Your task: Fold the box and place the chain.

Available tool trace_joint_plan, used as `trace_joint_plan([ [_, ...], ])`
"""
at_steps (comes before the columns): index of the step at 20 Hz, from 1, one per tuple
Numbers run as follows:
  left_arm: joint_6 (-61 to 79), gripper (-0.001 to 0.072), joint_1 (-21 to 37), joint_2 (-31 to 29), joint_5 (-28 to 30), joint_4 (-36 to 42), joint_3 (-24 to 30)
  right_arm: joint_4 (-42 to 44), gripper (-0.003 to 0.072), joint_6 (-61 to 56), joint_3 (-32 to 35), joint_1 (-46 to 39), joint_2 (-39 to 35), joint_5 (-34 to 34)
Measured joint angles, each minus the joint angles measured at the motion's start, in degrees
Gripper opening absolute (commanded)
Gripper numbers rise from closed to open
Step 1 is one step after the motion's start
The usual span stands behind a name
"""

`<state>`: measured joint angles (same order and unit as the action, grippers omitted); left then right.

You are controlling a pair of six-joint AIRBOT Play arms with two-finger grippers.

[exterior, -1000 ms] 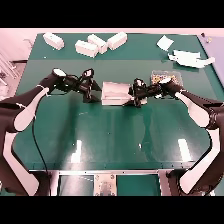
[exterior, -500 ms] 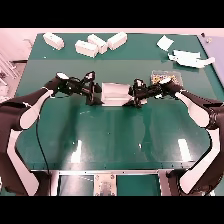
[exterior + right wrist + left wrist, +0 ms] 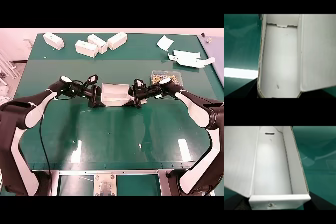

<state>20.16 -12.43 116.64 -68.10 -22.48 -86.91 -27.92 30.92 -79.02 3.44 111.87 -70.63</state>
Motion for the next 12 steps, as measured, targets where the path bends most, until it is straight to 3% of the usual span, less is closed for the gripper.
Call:
trace_joint_plan([
  [12,-3.6,0.072,0.0,0.5,1.7,0.9,0.0,0.2,0.0477,-0.1,0.0,0.0,0.0,0.3],
])
